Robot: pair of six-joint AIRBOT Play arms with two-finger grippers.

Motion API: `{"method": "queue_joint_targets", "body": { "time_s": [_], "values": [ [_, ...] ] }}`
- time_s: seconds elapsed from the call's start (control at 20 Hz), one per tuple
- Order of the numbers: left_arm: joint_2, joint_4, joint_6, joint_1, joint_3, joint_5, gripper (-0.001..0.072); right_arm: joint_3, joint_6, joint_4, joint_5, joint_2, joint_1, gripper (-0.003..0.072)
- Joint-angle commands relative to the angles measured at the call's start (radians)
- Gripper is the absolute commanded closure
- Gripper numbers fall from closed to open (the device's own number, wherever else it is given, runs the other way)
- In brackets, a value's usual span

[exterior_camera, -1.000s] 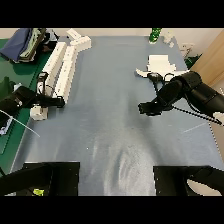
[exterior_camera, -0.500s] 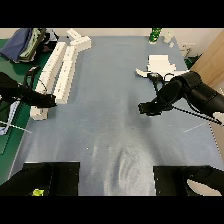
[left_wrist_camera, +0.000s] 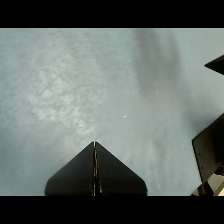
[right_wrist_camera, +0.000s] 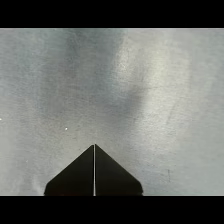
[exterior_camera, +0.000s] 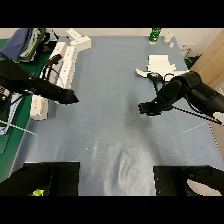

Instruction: Fold the box.

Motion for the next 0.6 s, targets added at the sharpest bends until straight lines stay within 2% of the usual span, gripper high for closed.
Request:
{"method": "queue_joint_targets", "body": {
  "time_s": [0.0, 0.1, 0.3, 0.55],
  "values": [
    [-0.011, -0.009, -0.014, -0.189, 0.003, 0.147, 0.0695, 0.000, 0.000, 0.001, 0.000, 0.000, 0.001, 0.0677],
    [-0.055, -0.008, -0.051, -0.242, 0.003, 0.174, 0.0695, 0.000, 0.000, 0.000, 0.000, 0.000, 0.001, 0.0677],
    [-0.162, -0.009, -0.053, -0.262, 0.003, 0.188, 0.0695, 0.000, 0.000, 0.000, 0.000, 0.000, 0.001, 0.0677],
    [-0.200, -0.009, -0.053, -0.262, 0.003, 0.188, 0.0695, 0.000, 0.000, 0.000, 0.000, 0.000, 0.001, 0.0677]
  ]
}}
